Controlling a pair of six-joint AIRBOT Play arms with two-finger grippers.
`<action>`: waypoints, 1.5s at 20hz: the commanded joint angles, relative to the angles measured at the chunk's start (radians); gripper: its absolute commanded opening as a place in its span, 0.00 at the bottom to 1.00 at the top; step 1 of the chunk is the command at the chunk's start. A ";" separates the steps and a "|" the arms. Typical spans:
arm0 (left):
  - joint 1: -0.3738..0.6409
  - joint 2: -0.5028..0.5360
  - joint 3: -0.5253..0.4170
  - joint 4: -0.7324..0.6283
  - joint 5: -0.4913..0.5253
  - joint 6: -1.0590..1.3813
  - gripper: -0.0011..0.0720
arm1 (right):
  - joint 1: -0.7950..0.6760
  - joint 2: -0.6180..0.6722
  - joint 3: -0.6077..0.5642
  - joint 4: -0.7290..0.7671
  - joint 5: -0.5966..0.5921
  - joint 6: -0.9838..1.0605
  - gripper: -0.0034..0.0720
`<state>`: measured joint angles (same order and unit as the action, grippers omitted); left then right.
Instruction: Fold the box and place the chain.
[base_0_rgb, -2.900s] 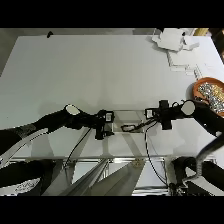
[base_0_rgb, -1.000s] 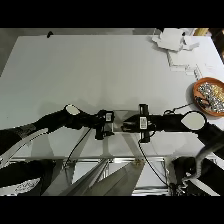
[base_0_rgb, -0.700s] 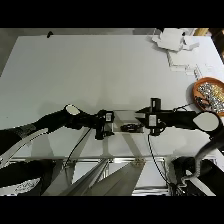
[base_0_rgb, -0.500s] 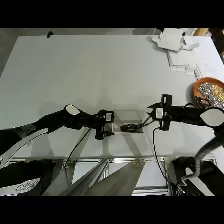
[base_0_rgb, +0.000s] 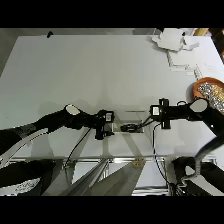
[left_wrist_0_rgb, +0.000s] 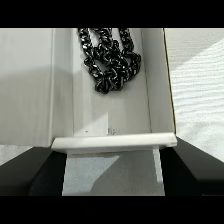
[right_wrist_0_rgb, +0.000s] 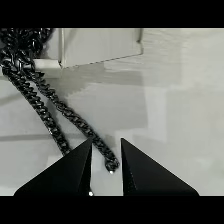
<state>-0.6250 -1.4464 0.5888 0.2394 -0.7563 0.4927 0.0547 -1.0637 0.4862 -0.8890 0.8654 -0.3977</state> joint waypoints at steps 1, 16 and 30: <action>0.000 0.000 0.000 0.000 0.000 0.000 0.39 | -0.004 -0.050 -0.001 0.021 -0.027 -0.083 0.31; 0.000 0.000 0.000 0.000 0.000 0.000 0.39 | -0.004 -0.057 -0.001 -0.120 -0.098 -0.053 0.26; 0.000 0.000 0.000 0.000 0.000 0.000 0.39 | -0.004 0.102 0.000 -0.098 0.017 0.069 0.07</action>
<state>-0.6250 -1.4464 0.5888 0.2394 -0.7563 0.4927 0.0509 -1.0439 0.4847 -0.9943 0.8249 -0.3992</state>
